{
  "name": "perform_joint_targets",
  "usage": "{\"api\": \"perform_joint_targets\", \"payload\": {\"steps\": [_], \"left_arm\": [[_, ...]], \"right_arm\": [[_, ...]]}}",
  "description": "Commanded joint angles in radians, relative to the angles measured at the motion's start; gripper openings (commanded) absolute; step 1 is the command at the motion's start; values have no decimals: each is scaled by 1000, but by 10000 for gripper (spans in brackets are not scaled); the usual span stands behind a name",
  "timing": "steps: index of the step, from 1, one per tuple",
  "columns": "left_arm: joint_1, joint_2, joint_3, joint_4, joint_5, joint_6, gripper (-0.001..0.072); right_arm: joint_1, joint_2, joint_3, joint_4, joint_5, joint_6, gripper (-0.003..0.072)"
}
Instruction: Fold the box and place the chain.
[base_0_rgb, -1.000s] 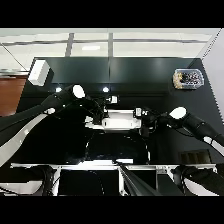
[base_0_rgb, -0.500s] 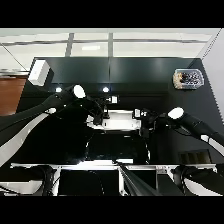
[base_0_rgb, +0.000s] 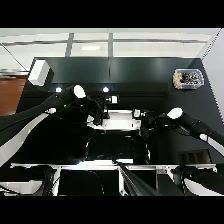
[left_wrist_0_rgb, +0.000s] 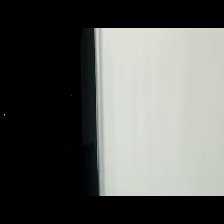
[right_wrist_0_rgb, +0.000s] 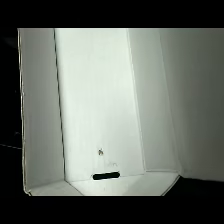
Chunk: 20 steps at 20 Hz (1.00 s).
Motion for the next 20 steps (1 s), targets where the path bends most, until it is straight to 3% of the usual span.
{"api": "perform_joint_targets", "payload": {"steps": [1,8,10,12,14,16,19,20], "left_arm": [[0,-1,0,2,-2,0,24],[0,-1,0,2,-2,0,25],[0,-1,0,2,-2,0,25],[0,-1,0,2,-3,0,25],[1,0,0,2,-6,0,26],[2,8,2,3,-19,-4,40],[11,42,26,60,-93,-63,317],[14,66,32,114,-111,-106,484]], "right_arm": [[8,-1,1,-4,-11,7,681],[33,-6,3,-34,-50,50,680],[33,-6,3,-34,-49,50,602],[33,-6,3,-34,-49,50,600],[33,-6,3,-34,-50,49,491],[33,-6,3,-34,-50,49,491],[33,-6,3,-34,-49,49,491],[33,-6,3,-37,-48,48,491]]}}
